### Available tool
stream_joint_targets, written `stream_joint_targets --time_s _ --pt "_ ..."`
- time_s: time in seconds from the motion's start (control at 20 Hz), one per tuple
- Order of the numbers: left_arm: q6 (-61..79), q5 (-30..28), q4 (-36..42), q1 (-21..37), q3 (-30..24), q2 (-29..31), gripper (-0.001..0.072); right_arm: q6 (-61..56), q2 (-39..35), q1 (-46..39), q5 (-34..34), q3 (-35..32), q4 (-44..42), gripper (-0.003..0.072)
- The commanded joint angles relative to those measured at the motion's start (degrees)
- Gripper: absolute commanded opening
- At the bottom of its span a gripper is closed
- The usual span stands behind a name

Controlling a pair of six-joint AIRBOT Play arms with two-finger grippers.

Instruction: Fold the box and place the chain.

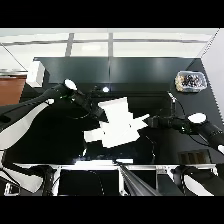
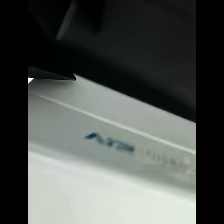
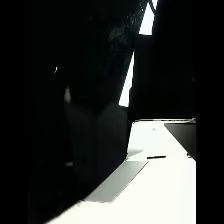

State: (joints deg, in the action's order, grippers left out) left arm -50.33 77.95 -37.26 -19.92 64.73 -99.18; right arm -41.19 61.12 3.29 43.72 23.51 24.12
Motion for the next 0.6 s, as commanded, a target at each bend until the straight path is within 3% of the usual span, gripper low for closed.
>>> stream_joint_targets --time_s 0.0,0.05,0.15,0.35,0.45,0.5,0.55 --pt "2.1 -0.2 -4.8 -2.1 0.3 -0.1 0.0269 0.0 0.0 0.0 0.1 0.0 0.1 0.0023" --pt "2.1 -0.6 -5.2 -2.5 0.3 -0.1 0.0217 0.1 0.0 0.0 0.2 0.0 0.1 0.0023" --pt "2.5 -1.0 -5.2 -2.4 0.3 -0.1 0.0027 0.1 0.0 0.0 0.2 0.0 0.1 0.0023" --pt "2.6 -0.6 -5.3 -2.1 1.5 0.0 0.0029 0.2 0.0 0.0 3.8 0.2 1.5 0.0054" --pt "2.6 0.8 -5.6 -1.9 2.5 0.2 0.0028 1.0 0.0 -0.1 9.9 2.3 5.6 0.0512" --pt "2.6 1.2 -6.3 -1.9 2.9 0.5 0.0028 1.3 0.0 -0.1 12.9 4.0 8.2 0.0565" --pt "2.7 1.2 -6.9 -2.0 2.9 1.1 0.0028 1.3 0.0 -0.1 15.5 6.0 10.7 0.0565"
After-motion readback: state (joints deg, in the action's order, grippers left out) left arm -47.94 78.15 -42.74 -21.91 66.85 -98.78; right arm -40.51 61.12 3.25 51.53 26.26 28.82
